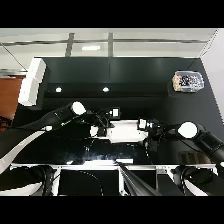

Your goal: Fold the box and place the chain.

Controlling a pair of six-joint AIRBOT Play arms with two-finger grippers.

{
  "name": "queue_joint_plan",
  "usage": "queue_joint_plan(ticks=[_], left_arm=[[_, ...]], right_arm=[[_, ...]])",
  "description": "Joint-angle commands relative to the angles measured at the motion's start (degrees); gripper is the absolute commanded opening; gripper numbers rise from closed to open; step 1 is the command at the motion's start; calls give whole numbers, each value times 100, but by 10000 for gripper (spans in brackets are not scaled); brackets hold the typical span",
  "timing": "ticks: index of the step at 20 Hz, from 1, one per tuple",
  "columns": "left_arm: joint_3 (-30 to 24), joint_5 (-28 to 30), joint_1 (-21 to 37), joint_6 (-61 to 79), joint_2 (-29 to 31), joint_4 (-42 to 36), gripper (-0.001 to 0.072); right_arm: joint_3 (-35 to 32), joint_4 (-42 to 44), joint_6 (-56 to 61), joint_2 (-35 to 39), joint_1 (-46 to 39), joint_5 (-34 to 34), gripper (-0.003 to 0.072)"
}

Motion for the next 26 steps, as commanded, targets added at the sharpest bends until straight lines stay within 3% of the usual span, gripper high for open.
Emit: queue_joint_plan(ticks=[1,8,20,24,26], left_arm=[[0,-15,0,20,0,-2,26],[0,-24,-2,26,17,0,25],[0,-20,-2,146,28,0,25],[0,-17,0,146,28,0,25],[0,-17,-2,146,28,0,25]], right_arm=[[203,-286,-7,7,7,26,635],[538,-850,-7,7,7,114,635],[498,295,-396,-122,-614,293,634],[474,-1587,348,-118,-955,-44,634],[470,-1390,345,-118,-1300,627,634]])
